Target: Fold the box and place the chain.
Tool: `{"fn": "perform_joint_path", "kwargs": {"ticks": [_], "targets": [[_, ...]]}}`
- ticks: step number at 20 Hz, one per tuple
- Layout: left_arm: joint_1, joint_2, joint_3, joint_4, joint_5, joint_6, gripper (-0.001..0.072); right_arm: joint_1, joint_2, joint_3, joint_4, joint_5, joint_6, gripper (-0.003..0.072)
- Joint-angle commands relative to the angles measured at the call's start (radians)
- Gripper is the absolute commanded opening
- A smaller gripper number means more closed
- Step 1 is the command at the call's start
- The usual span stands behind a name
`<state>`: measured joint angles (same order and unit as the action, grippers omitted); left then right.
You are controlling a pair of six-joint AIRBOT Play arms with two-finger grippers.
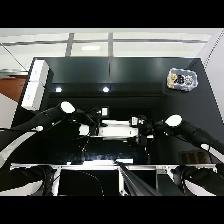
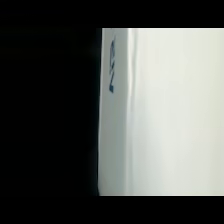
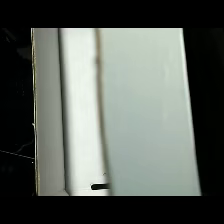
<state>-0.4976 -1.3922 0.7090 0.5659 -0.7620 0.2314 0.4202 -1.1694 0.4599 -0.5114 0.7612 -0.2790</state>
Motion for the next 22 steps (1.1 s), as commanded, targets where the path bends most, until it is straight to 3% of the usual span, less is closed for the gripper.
{"fn": "perform_joint_path", "kwargs": {"ticks": [1,22], "targets": [[0.0,0.0,0.001,0.0,0.0,0.0,0.003,-0.001,-0.007,-0.002,0.013,-0.003,-0.013,0.0697],[0.0,0.0,0.001,0.0,0.0,0.0,0.003,0.0,-0.011,-0.002,-0.069,-0.021,0.055,0.0697]]}}
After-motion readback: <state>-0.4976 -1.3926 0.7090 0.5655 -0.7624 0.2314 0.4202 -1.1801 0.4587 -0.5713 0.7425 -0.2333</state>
